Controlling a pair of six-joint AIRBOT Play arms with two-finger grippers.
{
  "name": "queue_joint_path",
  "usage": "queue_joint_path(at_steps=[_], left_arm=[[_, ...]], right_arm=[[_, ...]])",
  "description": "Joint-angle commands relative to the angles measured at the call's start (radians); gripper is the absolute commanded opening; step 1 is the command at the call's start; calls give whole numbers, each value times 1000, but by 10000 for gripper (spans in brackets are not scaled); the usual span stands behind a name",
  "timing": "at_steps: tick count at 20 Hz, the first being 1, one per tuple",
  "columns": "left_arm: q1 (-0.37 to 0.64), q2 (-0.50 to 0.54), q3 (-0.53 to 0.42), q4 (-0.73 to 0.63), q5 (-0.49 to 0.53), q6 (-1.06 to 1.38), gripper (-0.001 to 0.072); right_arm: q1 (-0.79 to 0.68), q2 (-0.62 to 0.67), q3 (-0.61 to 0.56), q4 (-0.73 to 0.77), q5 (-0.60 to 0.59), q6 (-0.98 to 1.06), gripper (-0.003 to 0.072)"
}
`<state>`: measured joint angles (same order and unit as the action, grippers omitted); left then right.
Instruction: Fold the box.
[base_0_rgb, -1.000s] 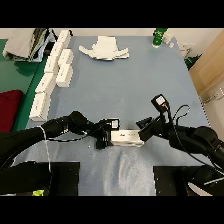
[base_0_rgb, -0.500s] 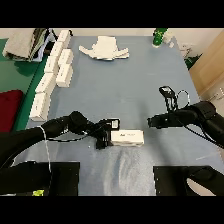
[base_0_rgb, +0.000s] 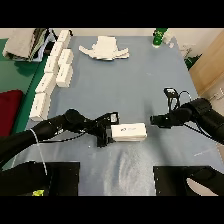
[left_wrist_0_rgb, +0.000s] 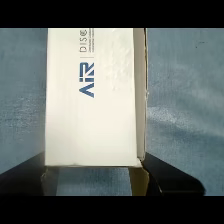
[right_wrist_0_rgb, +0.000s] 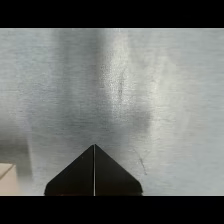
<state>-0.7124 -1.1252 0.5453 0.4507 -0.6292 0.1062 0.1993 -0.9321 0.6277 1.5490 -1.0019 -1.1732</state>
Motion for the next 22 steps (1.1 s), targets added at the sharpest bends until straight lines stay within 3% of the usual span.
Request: queue_joint_path(at_steps=[1,6,10,16,22], left_arm=[[32,57,0,39,-11,-114,520],[153,118,0,280,-161,-379,520],[262,163,0,355,-292,-501,521],[443,223,0,367,-298,-635,520],[698,296,0,518,-259,-869,520]], right_arm=[[-1,-2,1,-58,-2,42,9],[-2,-2,1,-126,-2,77,9],[-2,-2,1,-153,-2,94,10],[-2,-2,0,-154,-2,93,9],[-2,-2,0,-154,-2,93,9]])
